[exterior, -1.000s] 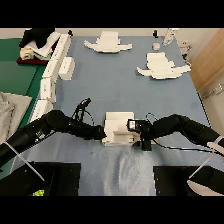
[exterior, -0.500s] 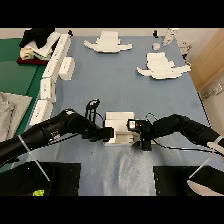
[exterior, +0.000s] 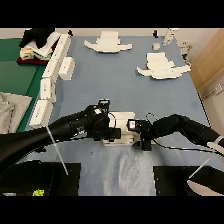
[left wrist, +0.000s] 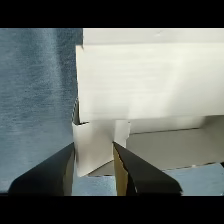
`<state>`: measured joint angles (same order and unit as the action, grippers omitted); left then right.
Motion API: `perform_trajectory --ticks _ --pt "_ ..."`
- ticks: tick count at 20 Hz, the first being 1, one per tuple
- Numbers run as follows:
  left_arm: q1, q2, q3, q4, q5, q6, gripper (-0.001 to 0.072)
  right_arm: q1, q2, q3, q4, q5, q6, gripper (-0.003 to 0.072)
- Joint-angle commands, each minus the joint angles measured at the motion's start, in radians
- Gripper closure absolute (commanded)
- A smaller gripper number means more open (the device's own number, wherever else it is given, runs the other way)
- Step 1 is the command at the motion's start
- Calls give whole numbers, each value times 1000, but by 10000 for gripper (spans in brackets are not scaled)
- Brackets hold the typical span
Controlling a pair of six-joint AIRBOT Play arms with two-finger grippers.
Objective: Fold the box.
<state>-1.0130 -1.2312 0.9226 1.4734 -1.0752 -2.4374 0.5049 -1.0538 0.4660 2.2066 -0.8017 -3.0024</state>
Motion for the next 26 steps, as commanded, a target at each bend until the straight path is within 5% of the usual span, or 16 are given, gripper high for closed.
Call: perform_trajectory --ticks 1,7,15,16,17,18,25,26 --pt "-23 -81 85 61 -96 -51 348 0 0 1 0 0 0 169" --pt "-41 -202 164 95 -162 -75 349 0 0 1 0 0 -1 169" --pt "-41 -218 164 129 -163 -103 354 0 0 1 0 0 0 169" --pt "-41 -218 163 129 -164 -103 457 0 0 1 0 0 0 169" --pt "-41 -218 163 128 -164 -103 647 0 0 1 0 0 0 169" --pt "-41 -218 163 127 -163 -103 697 0 0 1 0 0 -1 169" --pt "-41 -217 163 119 -165 -117 695 0 0 1 0 0 -1 169" --pt "-41 -217 164 113 -165 -105 608 0 0 1 0 0 -1 169"
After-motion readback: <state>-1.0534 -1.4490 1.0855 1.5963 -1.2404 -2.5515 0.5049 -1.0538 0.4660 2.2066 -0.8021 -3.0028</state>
